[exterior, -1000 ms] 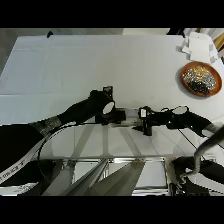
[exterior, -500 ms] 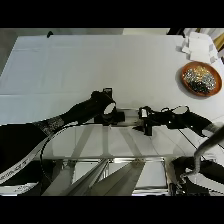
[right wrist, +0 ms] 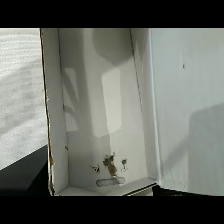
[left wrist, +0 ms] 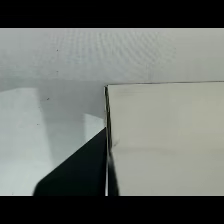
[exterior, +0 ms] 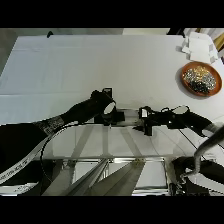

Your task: Fold the box and place the chain.

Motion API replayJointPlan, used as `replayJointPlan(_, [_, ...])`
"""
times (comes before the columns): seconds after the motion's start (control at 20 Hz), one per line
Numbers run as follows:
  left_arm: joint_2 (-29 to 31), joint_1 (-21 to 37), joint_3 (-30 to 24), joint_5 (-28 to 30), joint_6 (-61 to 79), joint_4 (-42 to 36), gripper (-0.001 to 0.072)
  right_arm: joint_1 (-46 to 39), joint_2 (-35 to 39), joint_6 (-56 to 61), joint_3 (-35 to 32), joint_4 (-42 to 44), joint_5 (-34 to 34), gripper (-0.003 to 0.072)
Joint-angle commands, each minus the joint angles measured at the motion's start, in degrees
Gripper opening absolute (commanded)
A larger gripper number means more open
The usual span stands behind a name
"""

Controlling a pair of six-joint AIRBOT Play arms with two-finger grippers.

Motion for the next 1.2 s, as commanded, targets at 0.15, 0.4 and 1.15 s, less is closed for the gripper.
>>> replayJointPlan(0.15, [0.02,0.04,0.04,-0.74,0.0,1.7,0.0144,0.07,-0.04,0.02,0.0,0.07,-0.04,0.0414])
replayJointPlan(0.4, [-0.7,-0.04,0.04,-0.85,0.0,1.84,0.0003,0.07,-0.04,0.02,0.0,0.07,-0.04,0.0414])
replayJointPlan(1.15, [-0.96,-0.04,0.04,-0.83,0.0,3.04,0.0005,0.07,-0.04,0.02,0.0,0.07,-0.04,0.0414])
